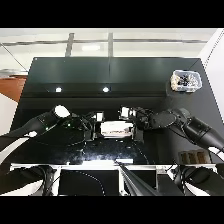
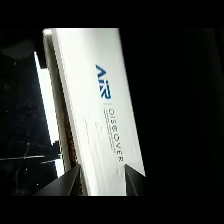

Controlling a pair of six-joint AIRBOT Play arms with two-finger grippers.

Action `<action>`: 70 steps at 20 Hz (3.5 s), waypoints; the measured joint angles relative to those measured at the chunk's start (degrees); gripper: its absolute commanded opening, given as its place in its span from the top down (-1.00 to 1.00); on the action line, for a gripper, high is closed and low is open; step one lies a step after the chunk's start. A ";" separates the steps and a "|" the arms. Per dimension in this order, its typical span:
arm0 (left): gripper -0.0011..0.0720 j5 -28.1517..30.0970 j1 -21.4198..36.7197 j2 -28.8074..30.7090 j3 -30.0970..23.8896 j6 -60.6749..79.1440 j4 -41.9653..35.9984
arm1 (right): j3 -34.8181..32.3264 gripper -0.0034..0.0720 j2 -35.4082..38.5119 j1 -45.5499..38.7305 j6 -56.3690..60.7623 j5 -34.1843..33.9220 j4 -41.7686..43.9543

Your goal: Fold the box and place the chain.

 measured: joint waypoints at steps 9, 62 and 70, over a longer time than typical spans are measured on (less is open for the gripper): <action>-0.10 0.07 0.00 0.00 0.00 -0.02 0.00 | 0.76 0.09 0.00 0.00 0.46 -2.58 -0.28; -0.11 0.13 0.00 0.00 0.00 -0.09 -0.02 | 0.13 0.10 -0.92 0.00 1.90 -1.27 -0.70; -0.11 0.15 0.00 0.00 0.00 -0.07 -0.02 | 0.09 -0.40 -1.90 0.00 1.92 -1.25 -0.55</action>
